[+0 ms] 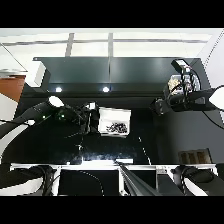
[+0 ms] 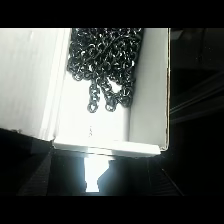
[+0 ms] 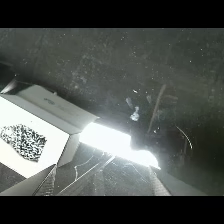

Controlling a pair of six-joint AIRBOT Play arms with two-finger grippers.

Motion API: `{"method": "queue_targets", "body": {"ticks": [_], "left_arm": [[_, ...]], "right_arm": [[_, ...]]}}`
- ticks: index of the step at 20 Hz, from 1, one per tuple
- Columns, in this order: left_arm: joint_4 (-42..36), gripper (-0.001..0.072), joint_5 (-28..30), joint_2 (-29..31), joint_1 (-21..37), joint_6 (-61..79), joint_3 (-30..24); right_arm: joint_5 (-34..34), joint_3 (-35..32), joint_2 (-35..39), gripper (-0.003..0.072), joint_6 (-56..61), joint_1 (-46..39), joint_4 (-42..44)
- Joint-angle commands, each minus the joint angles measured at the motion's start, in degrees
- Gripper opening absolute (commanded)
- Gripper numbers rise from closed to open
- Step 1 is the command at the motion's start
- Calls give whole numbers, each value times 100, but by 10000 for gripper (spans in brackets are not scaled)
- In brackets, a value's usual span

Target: Fold the box and place the chain.

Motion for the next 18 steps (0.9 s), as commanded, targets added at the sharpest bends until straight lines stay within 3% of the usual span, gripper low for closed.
{"method": "queue_targets", "body": {"ticks": [1,4,18], "left_arm": [[0,710,-13,7,-2,28,2],[2,710,-188,37,-2,282,2],[-9,712,-13,332,-2,273,4]], "right_arm": [[4,-2,-2,665,24,0,7],[4,-2,-2,666,28,0,15],[153,-2,-2,666,46,0,37]]}}
